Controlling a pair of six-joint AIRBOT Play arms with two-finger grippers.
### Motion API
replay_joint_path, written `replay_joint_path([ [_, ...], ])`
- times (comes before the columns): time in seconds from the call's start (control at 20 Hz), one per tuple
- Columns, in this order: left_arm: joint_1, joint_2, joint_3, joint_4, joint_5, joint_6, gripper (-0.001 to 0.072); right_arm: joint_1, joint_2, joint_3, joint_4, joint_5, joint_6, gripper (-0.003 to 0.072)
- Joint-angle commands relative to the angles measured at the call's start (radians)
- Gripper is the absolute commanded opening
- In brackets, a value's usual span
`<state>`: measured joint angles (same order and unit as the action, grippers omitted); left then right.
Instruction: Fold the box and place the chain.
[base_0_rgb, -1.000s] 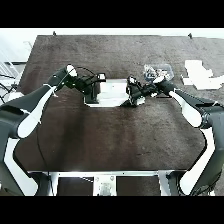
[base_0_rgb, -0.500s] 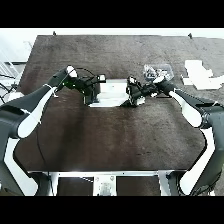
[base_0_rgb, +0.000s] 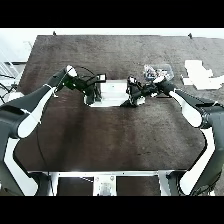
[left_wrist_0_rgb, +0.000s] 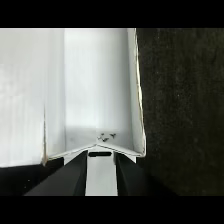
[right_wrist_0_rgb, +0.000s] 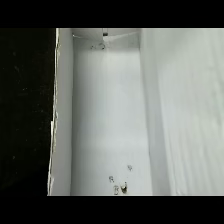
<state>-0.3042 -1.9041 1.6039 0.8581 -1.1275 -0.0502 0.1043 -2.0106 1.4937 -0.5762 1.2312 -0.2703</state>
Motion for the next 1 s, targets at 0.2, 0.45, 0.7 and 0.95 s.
replay_joint_path([
  [0.2, 0.000, -0.001, -0.057, -0.150, 0.065, 0.063, 0.0221, 0.000, 0.000, 0.000, 0.000, 0.000, 0.000, 0.0587],
  [0.45, 0.000, -0.001, -0.073, -0.173, 0.096, 0.085, 0.0391, 0.000, 0.000, 0.000, 0.000, 0.000, 0.000, 0.0587],
  [0.7, 0.000, 0.000, -0.073, -0.186, 0.098, 0.085, 0.0577, 0.000, 0.000, 0.000, 0.000, 0.000, 0.000, 0.0587],
  [0.95, 0.000, -0.001, -0.073, -0.185, 0.093, 0.085, 0.0603, 0.000, 0.000, 0.000, 0.000, 0.000, 0.000, 0.0587],
])
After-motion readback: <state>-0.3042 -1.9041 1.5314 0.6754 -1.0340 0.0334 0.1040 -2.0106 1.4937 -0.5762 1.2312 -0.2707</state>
